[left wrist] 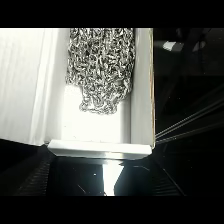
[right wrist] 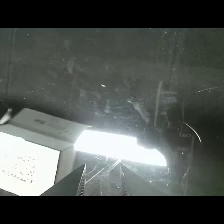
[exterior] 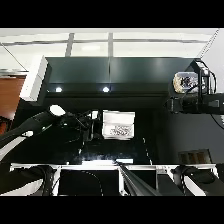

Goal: Fold the box and place the chain.

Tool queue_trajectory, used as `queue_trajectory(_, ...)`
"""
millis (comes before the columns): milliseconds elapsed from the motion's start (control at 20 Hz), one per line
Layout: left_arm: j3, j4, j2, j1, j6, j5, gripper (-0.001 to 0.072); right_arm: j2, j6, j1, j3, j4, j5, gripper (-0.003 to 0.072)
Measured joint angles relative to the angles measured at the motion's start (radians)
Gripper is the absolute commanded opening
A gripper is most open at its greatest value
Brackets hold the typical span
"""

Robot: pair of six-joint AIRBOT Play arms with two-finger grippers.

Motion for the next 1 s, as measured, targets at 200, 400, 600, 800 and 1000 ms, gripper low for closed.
queue_trajectory(200,0.003,0.001,-0.003,-0.015,0.0,0.005,0.0694,0.0,0.0,0.0,0.0,0.013,-0.005,0.0271)
queue_trajectory(400,0.005,-0.001,-0.005,-0.031,-0.004,0.022,0.0661,0.0,0.0,0.0,-0.003,0.018,-0.009,0.0271)
queue_trajectory(600,0.005,-0.002,-0.005,-0.035,-0.01,0.033,0.0442,-0.002,0.0,0.0,-0.018,0.021,-0.016,0.027)
queue_trajectory(800,0.005,-0.003,-0.005,-0.036,-0.011,0.035,0.0442,-0.009,0.0,0.004,-0.068,0.081,-0.063,0.0271)
queue_trajectory(1000,0.005,-0.003,-0.005,-0.036,-0.011,0.037,0.0442,-0.074,0.001,0.079,-0.1,0.18,-0.205,0.0499)
